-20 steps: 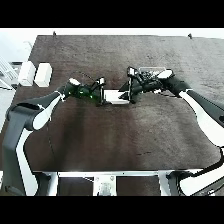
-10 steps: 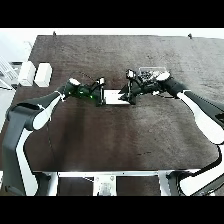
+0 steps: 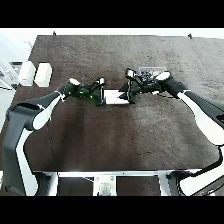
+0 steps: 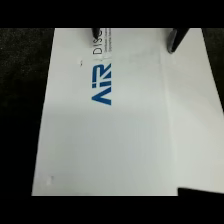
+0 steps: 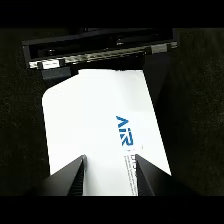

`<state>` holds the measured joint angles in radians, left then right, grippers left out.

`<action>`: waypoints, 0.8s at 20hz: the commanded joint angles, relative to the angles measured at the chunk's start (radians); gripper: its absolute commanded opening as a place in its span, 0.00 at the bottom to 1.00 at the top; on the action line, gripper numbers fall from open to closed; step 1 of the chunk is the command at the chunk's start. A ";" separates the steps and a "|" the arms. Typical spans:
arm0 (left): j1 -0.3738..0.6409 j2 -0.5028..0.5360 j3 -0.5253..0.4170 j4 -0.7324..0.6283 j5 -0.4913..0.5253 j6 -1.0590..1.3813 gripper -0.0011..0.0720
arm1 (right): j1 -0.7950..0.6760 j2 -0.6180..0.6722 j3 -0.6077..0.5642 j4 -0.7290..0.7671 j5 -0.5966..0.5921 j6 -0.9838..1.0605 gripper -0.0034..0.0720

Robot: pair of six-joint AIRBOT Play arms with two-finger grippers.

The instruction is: Fold the box and place the chain.

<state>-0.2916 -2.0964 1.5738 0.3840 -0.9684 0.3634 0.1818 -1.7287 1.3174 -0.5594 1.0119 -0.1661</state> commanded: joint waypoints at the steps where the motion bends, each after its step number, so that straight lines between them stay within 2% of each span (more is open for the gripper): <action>1: 0.001 -0.001 0.000 0.000 0.000 0.000 0.60 | 0.005 0.004 -0.005 0.003 0.002 -0.011 0.51; 9: 0.001 -0.001 0.000 0.000 0.000 0.000 0.60 | 0.002 0.103 -0.127 0.003 -0.001 -0.059 0.49; 12: 0.001 -0.001 0.000 0.000 0.000 0.000 0.60 | 0.003 0.090 -0.127 0.019 -0.068 -0.082 0.49; 14: 0.001 -0.001 0.000 0.000 0.000 0.000 0.60 | 0.003 0.089 -0.128 0.022 -0.088 -0.082 0.62; 16: 0.001 -0.001 0.000 0.000 0.000 0.000 0.60 | 0.003 0.089 -0.131 0.021 -0.088 -0.082 0.62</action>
